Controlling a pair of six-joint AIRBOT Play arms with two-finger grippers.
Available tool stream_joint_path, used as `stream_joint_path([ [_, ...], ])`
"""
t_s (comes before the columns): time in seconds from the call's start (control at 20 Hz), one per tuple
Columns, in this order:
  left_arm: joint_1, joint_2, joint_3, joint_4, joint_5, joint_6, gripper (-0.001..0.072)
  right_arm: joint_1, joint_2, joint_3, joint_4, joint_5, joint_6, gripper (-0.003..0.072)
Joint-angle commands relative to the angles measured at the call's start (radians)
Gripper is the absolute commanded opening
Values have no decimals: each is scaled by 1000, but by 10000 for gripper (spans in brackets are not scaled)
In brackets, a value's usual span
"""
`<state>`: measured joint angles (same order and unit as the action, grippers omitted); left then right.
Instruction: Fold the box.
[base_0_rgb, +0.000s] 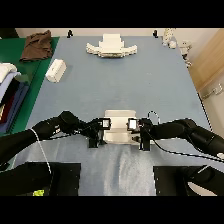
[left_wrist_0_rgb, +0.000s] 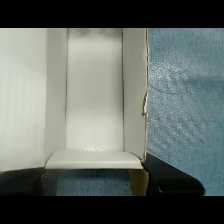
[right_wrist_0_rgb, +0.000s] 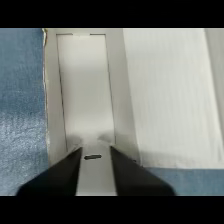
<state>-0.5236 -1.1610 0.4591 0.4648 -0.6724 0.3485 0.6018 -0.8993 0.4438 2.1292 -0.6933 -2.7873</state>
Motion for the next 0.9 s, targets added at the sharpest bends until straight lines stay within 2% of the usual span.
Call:
stream_joint_path([
  [0.0,0,1,1,-1,0,0,428,5,-6,5,21,39,0,612],
  [0.5,0,1,1,-1,0,0,427,5,-6,18,24,30,11,624],
  [0.75,0,1,1,-1,0,0,428,5,-6,18,-25,4,92,609],
  [0.8,0,1,1,-1,0,0,427,5,-6,18,-48,2,114,562],
  [0.85,0,1,1,-1,0,0,428,4,-6,18,-69,-5,133,421],
])
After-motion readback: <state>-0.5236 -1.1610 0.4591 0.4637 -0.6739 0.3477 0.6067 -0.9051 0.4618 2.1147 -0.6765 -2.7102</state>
